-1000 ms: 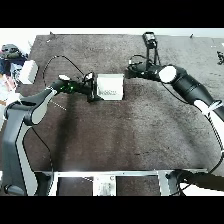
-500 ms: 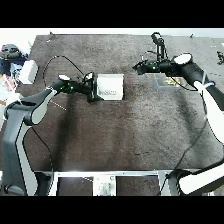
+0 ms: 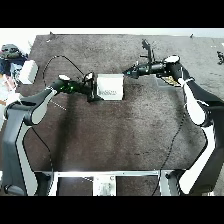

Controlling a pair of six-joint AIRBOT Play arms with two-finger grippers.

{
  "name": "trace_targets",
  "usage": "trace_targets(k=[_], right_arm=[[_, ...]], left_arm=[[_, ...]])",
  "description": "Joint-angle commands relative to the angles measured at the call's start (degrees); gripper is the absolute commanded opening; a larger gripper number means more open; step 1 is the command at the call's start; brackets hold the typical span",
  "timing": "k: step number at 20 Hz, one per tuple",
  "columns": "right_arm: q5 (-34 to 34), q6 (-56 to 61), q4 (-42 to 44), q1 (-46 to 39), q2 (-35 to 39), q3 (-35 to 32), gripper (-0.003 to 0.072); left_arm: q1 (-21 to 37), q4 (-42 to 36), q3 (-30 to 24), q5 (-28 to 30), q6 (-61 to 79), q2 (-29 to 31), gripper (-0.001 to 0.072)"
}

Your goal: Fold the box and place the chain.

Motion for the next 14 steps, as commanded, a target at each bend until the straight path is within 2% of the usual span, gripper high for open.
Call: trace_targets(k=[1, 3, 7, 10, 12, 14], right_arm=[[3.9, -4.0, -4.4, 1.5, -1.0, 1.0, 0.0054], [6.3, -5.1, -4.4, 1.7, -0.3, 1.0, 0.0163], [8.1, -7.1, -4.8, 2.1, 2.8, 1.0, 0.0163], [5.9, -8.9, -6.2, 3.0, 2.9, 1.0, 0.0165], [6.6, -10.9, -6.1, 3.9, 2.8, 1.0, 0.0254], [6.9, -11.3, -6.9, 4.9, 2.8, 1.0, 0.0254]], left_arm=[[0.0, 0.0, 0.0, 0.0, 0.0, 0.0, 0.0174], [0.0, 0.0, 0.0, 0.0, 0.0, 0.0, 0.0174], [0.0, 0.0, 0.0, 0.0, 0.0, 0.0, 0.0174], [0.0, 0.0, 0.0, 0.0, 0.0, 0.0, 0.0174], [0.0, 0.0, 0.0, 0.0, 0.0, 0.0, 0.0174], [0.0, 0.0, 0.0, 0.0, 0.0, 0.0, 0.0174]])
